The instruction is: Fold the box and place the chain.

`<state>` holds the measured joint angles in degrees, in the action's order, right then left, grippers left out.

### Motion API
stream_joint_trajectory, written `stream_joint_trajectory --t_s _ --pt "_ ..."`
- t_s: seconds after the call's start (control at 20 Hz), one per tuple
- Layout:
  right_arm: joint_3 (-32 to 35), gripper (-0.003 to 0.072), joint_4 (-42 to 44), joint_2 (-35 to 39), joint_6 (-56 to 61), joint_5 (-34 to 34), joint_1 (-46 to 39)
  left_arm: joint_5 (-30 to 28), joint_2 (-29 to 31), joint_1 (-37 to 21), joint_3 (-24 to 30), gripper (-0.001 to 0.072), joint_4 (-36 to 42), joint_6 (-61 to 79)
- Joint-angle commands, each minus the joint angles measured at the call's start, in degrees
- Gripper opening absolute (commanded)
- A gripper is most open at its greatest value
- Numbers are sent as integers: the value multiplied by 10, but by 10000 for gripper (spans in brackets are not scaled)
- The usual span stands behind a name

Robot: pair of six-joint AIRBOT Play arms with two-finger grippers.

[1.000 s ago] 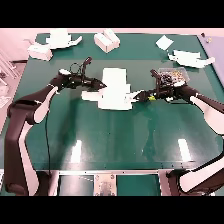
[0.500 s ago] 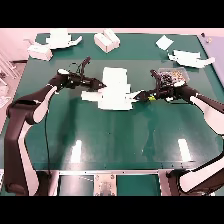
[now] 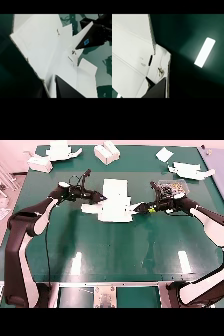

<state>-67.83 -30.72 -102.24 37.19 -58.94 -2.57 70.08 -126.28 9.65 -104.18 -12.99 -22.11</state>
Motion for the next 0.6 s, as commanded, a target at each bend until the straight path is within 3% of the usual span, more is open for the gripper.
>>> stream_joint_trajectory --t_s 0.0,0.05,0.3,0.55 --pt "0 10 0 0 0 0 2 -2 0 0 0 166 1 20" --pt "0 10 0 0 0 0 3 1 0 0 0 48 1 38" --pt "0 10 1 0 0 0 3 72 0 -1 0 21 -3 217" --pt "0 11 1 0 0 0 2 97 -3 -1 1 20 -12 363"
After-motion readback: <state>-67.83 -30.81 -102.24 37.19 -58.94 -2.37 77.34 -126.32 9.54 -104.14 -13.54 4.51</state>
